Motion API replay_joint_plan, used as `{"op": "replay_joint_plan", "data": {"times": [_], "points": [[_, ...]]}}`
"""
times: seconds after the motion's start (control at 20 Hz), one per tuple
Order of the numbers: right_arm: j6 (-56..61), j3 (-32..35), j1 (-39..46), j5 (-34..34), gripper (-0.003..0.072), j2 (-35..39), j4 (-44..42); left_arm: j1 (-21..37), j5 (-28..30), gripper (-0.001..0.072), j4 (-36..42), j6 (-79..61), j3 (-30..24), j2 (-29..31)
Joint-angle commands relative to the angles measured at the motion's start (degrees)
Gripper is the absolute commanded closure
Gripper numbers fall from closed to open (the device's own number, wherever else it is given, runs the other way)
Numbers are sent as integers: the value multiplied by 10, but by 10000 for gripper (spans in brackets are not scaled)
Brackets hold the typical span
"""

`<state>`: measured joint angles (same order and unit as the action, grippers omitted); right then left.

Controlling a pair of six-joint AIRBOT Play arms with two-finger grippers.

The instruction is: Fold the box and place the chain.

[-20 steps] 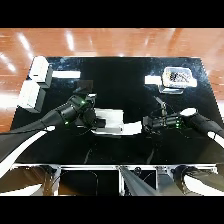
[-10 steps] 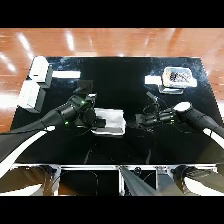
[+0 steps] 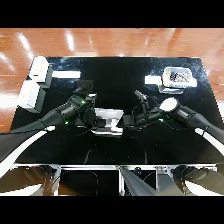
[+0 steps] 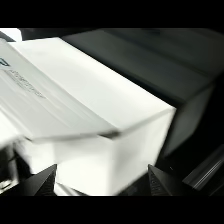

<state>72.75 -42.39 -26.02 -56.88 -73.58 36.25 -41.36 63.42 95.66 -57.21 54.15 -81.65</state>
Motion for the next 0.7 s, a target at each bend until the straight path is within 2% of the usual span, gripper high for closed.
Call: {"op": "replay_joint_plan", "data": {"times": [0.0,0.05,0.1,0.25,0.3,0.35,0.45,0.5,0.65], "points": [[131,-40,-58,56,-34,0,96,0,4,687,-2,0,0,0],[182,-52,-72,62,-34,0,138,0,3,686,-2,0,0,0],[229,-63,-86,65,17,0,182,0,2,687,-2,0,0,0],[415,-86,-148,71,18,0,353,0,0,687,-2,0,0,0],[461,-90,-171,76,74,0,400,0,0,686,-2,0,0,0],[499,-94,-192,79,74,-2,440,0,0,687,-2,0,0,0],[551,-102,-221,75,97,-4,492,0,0,687,-2,0,0,0],[568,-107,-231,65,176,-9,511,0,0,686,-2,0,0,0],[583,-131,-241,39,181,-35,525,0,0,687,-2,0,0,0]]}}
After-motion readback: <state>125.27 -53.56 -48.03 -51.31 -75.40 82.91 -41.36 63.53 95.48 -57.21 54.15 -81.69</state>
